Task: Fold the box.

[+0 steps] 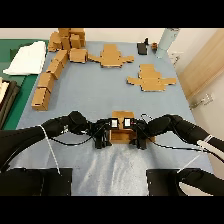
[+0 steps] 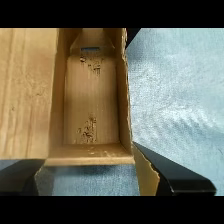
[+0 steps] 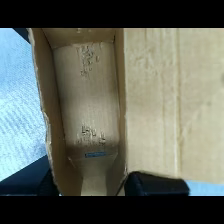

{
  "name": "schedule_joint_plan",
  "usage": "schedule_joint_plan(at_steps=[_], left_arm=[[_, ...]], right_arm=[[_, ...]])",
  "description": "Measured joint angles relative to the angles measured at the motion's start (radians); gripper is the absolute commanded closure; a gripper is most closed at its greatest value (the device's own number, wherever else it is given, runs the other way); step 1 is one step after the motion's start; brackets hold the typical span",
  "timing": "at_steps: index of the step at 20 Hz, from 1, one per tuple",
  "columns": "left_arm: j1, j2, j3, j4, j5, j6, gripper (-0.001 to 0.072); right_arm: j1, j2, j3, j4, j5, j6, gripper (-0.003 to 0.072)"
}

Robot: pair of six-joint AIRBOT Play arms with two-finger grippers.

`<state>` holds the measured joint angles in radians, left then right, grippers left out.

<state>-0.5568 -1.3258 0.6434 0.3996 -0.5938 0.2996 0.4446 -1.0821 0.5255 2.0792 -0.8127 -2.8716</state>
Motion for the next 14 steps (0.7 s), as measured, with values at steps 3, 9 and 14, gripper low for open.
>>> schedule_joint_plan(at_steps=[3, 9, 14], left_arm=[[-0.003, -0.002, 0.002, 0.0, 0.001, -0.001, 0.0125], [-0.004, -0.006, 0.003, 0.003, -0.007, -0.003, 0.0125], [-0.004, -0.006, 0.003, 0.004, -0.011, -0.008, 0.0122]], right_arm=[[0.0, 0.0, 0.0, 0.0, 0.0, 0.0, 0.0264], [0.0, 0.0, 0.0, 0.0, 0.0, -0.001, 0.0264], [0.0, 0.0, 0.0, 0.0, 0.0, 0.0, 0.0264]])
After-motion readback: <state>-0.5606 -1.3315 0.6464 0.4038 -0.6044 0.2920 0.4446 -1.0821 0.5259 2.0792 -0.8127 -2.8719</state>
